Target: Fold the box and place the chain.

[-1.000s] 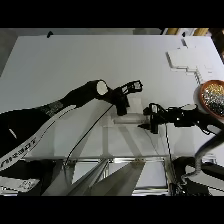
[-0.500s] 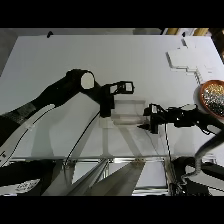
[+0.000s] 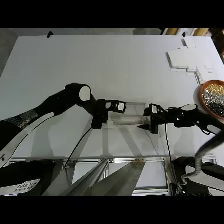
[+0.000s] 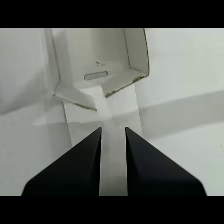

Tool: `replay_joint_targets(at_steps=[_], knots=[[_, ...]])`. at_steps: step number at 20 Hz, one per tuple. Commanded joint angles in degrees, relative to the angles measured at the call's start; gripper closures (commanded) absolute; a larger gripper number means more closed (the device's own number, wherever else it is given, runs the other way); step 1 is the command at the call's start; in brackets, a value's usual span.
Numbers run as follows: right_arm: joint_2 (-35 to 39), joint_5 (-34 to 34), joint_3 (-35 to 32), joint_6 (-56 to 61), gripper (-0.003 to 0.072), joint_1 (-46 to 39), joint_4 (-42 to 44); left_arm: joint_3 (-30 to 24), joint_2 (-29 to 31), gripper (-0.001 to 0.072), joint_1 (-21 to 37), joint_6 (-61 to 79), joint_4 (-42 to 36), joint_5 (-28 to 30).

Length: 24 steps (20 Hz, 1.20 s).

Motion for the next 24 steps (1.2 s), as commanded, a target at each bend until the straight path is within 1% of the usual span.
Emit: replay_joint_targets(at_steps=[1,5,9,10,14,16,24], knots=[[0.02,0.00,0.02,0.02,0.0289,0.00,0.02,-2.40,0.04,0.0538,-0.44,5.07,-3.87,5.86],[0.02,0.00,0.02,0.02,0.0289,0.00,0.00,-2.97,-0.13,0.0540,-1.66,5.07,-3.96,8.74],[0.02,0.00,0.02,0.02,0.0289,0.00,0.02,-3.04,-1.73,0.0546,-3.08,5.05,-5.44,9.01],[0.02,0.00,0.02,0.02,0.0289,0.00,0.02,-3.04,-2.01,0.0581,-3.41,5.05,-5.73,9.51],[0.02,0.00,0.02,0.02,0.0289,0.00,0.02,-3.04,-2.34,0.0580,-4.07,5.05,-6.58,12.59],[0.02,0.00,0.02,0.02,0.0289,0.00,0.02,-3.04,-2.36,0.0581,-4.48,5.07,-8.37,12.85],[0.02,0.00,0.02,0.02,0.0289,0.00,0.02,-3.04,-2.49,0.0581,-6.16,6.99,-9.73,14.73]])
